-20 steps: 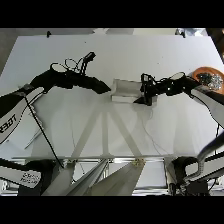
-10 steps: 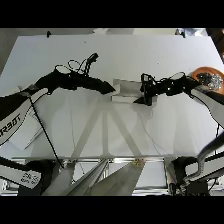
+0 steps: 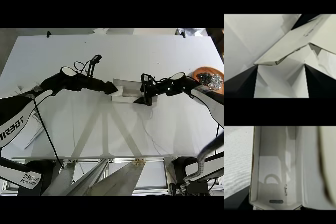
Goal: Fold the box and place the chain.
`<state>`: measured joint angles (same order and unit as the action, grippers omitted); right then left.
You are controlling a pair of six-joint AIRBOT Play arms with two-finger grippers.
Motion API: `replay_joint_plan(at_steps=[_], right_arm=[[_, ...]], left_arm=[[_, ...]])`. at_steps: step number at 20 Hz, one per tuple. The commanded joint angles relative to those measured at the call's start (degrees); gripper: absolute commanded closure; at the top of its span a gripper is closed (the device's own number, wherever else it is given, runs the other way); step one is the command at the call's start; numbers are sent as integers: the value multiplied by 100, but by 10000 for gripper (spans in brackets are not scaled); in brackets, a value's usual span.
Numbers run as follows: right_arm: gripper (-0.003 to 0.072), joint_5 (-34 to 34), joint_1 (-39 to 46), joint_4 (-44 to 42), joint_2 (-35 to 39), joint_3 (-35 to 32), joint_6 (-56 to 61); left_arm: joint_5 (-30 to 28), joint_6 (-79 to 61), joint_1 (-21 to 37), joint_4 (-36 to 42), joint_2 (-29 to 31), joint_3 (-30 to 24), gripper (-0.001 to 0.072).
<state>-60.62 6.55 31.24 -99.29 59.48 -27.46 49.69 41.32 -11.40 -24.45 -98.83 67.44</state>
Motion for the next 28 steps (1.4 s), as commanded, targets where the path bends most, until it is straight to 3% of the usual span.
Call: replay_joint_plan(at_steps=[1,11,22,25,28], right_arm=[[450,-2,0,-2,0,2,0],[450,-2,0,-2,0,2,0],[450,-2,0,-2,0,2,2],[450,-2,0,-2,0,2,0],[450,-2,0,-2,0,2,0]], left_arm=[[-323,863,-116,-811,-2,7,72],[-822,1338,-168,-907,0,9,78],[-726,1464,-186,-1054,11,9,93],[-546,1827,-267,-1915,11,87,136],[-485,2070,-310,-2083,11,149,135]])
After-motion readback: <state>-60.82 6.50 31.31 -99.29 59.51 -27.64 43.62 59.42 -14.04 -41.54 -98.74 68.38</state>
